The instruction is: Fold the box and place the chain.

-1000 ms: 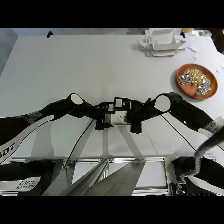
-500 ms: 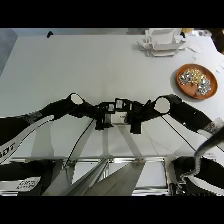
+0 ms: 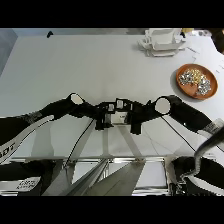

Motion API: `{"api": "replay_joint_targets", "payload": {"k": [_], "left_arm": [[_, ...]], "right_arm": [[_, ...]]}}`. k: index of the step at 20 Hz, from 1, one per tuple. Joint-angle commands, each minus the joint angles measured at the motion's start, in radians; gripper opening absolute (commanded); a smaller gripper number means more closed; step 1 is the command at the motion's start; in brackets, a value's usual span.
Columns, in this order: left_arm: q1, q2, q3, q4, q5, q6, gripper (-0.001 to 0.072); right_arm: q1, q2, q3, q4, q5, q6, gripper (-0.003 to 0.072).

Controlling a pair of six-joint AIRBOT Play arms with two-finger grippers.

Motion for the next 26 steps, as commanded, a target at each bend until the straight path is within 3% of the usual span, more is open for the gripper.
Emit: {"api": "replay_joint_targets", "payload": {"k": [1,6,11,14,18,22,26], "left_arm": [[0.001,0.000,0.001,0.000,0.000,0.000,0.0088],[0.001,0.000,0.001,0.000,0.000,0.000,0.0088],[0.001,0.000,0.001,0.000,0.000,0.000,0.0088],[0.001,0.000,0.001,0.000,0.000,0.000,0.0088],[0.001,0.000,0.001,0.000,0.000,0.000,0.0088],[0.001,0.000,0.001,0.000,0.000,0.000,0.0088],[0.001,0.000,0.001,0.000,0.000,0.000,0.0088]], "right_arm": [[0.000,-0.001,-0.003,-0.002,0.005,0.010,0.0014],[0.000,0.071,0.008,-0.003,-0.082,0.102,0.0017],[0.000,0.246,0.018,-0.075,-0.072,0.252,0.0017],[-0.073,0.343,0.018,-0.221,0.081,0.501,0.0016],[-0.317,0.367,0.014,-0.402,0.396,0.794,0.0016],[-0.534,0.367,0.014,-0.467,0.439,0.956,0.0016],[-0.629,0.367,0.014,-0.459,0.444,1.004,0.0017]]}}
